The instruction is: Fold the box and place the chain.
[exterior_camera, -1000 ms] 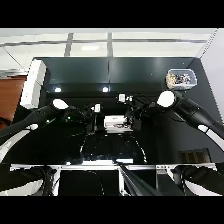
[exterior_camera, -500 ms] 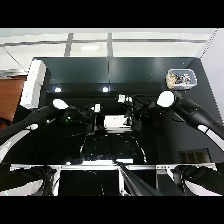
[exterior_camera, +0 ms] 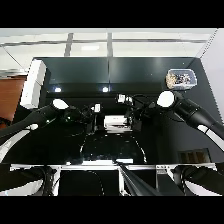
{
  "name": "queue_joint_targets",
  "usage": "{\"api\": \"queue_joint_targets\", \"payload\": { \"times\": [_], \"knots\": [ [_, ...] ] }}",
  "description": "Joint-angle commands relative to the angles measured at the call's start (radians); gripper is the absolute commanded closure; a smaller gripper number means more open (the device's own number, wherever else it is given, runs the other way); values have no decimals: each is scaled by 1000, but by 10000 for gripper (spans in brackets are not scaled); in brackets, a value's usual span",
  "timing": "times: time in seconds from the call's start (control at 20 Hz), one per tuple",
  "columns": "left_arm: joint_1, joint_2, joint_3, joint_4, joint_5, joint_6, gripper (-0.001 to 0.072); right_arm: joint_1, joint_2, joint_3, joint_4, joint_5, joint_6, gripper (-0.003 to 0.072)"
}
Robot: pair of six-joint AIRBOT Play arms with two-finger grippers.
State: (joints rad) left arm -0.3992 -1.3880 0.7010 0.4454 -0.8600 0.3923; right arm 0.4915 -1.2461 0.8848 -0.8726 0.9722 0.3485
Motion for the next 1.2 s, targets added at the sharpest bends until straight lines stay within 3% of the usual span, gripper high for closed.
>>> {"api": "queue_joint_targets", "payload": {
  "times": [0.0,0.4,0.5,1.15],
  "knots": [
    [0,-1,1,0,0,0,423,3,0,0,0,5,0,342],
    [0,-1,1,0,0,0,423,3,0,0,0,23,14,337],
    [0,-1,1,0,0,0,423,3,0,0,0,22,21,276],
    [0,-1,1,0,0,0,423,3,0,0,-19,37,113,279]
  ]
}}
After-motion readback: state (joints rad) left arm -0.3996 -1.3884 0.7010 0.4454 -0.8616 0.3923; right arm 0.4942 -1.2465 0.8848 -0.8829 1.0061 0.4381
